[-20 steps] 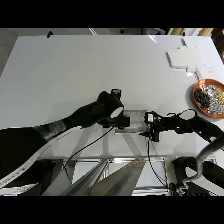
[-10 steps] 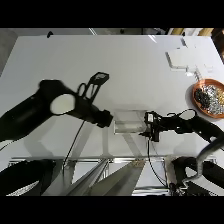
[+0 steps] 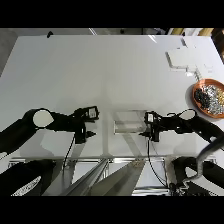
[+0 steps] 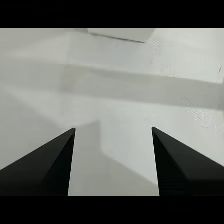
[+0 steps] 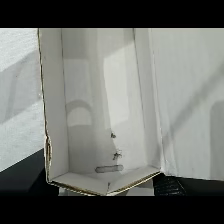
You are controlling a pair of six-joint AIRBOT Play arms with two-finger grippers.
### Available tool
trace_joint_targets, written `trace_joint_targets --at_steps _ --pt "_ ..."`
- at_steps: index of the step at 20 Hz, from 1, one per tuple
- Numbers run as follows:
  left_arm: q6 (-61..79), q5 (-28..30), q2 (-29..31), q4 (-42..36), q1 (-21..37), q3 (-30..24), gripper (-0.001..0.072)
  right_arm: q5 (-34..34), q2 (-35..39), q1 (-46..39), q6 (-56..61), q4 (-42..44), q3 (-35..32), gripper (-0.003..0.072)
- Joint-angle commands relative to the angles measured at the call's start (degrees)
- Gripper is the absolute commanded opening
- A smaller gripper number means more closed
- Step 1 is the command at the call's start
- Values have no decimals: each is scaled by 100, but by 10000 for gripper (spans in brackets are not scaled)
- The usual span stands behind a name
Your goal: Fold the box and place the chain.
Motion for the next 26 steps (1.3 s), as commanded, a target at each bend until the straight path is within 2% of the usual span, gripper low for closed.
trace_joint_targets --at_steps 1,2,4,5,6,11,18,26 --pt "2669 741 -782 -1921 96 -251 534 -2 0 0 2 0 4 396" --pt "2811 894 -1038 -2269 39 -245 535 0 0 0 4 0 4 396" --pt "2855 979 -1392 -2367 -197 -164 537 0 0 0 2 0 4 396" --pt "2852 953 -1515 -2363 -310 -74 585 0 0 0 2 0 4 396" --pt "2852 942 -1615 -2389 -402 33 697 -2 0 0 2 0 4 396" --pt "2826 968 -2028 -2472 -577 457 698 0 0 0 2 0 4 396" --pt "2828 1084 -2033 -2476 -925 461 700 0 0 0 2 0 4 396" --pt "2828 1305 -2199 -2850 -1091 461 700 0 0 0 2 0 4 396"
